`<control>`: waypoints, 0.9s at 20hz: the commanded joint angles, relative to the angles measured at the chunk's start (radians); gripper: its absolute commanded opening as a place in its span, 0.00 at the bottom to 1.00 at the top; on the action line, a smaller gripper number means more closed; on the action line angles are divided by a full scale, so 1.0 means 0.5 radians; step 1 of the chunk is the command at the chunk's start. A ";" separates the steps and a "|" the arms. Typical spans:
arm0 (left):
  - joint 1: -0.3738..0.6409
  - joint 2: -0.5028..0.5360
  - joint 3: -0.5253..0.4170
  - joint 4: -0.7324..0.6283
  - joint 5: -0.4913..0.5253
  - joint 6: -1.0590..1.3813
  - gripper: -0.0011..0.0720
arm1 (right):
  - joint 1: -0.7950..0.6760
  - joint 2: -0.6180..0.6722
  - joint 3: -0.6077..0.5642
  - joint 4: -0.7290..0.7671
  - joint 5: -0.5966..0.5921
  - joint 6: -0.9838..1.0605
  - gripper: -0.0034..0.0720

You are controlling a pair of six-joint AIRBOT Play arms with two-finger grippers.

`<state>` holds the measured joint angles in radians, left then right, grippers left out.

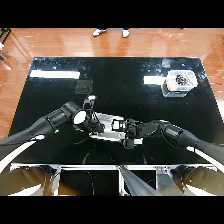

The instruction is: Fold the box and place the chain.

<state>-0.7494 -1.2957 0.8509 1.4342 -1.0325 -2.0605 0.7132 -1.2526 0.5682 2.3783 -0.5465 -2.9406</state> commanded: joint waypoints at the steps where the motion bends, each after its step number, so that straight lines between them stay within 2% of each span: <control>1: -0.072 -0.008 0.005 0.130 -0.018 -0.131 0.49 | -0.002 0.002 -0.001 0.000 0.001 0.001 0.29; 5: -0.085 -0.008 0.006 0.146 -0.033 -0.152 0.42 | -0.002 0.002 -0.002 0.000 0.001 0.001 0.29; 6: -0.085 -0.007 0.006 0.145 -0.034 -0.152 0.33 | -0.002 0.002 -0.002 0.000 0.001 0.001 0.29; 14: -0.085 -0.005 0.058 0.153 -0.049 -0.153 0.37 | -0.002 0.002 -0.002 0.000 0.001 0.001 0.29; 15: -0.085 -0.006 0.088 0.154 -0.048 -0.153 0.42 | -0.002 0.002 -0.002 0.000 0.000 0.001 0.29; 17: -0.081 -0.006 0.131 0.154 -0.060 -0.185 0.85 | -0.002 0.002 -0.002 0.000 0.000 0.002 0.29; 18: -0.081 -0.006 0.139 0.157 -0.072 -0.185 0.85 | -0.002 0.002 -0.002 0.000 0.000 0.002 0.29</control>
<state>-0.7910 -1.2991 0.8982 1.5066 -1.0561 -2.1433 0.7128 -1.2526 0.5682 2.3783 -0.5461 -2.9402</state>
